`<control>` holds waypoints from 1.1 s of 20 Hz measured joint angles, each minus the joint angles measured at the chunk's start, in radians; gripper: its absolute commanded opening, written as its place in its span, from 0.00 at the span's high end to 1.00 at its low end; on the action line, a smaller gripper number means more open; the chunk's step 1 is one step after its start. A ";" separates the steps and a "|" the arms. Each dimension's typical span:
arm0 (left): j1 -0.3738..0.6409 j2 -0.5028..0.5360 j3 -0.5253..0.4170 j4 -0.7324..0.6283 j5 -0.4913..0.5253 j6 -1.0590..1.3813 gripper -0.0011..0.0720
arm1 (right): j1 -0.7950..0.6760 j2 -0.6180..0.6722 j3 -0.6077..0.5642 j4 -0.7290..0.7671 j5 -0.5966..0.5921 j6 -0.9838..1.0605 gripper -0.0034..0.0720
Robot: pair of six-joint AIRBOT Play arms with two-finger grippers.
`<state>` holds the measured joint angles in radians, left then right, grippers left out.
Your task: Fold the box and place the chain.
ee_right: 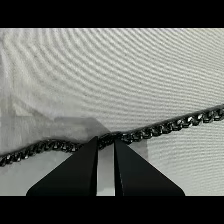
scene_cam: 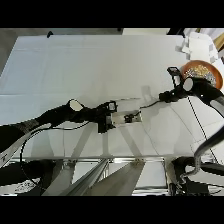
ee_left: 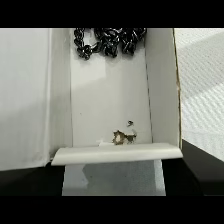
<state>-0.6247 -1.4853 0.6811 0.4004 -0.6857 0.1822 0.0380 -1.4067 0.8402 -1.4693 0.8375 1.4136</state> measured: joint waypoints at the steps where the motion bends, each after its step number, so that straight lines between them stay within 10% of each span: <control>1: 0.000 0.000 0.000 0.000 0.000 0.000 0.64 | 0.000 0.007 -0.002 0.002 0.014 0.000 0.94; 12: 0.000 0.000 0.000 0.000 0.000 0.000 0.64 | 0.000 0.283 -0.001 0.064 0.071 -0.036 0.94; 22: 0.000 0.000 0.000 0.000 0.000 0.000 0.64 | 0.001 0.639 -0.001 0.611 0.282 -0.343 0.94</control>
<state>-0.6247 -1.4853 0.6811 0.4004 -0.6857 0.1822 0.0387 -0.7681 0.8391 -0.8581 1.1191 1.0710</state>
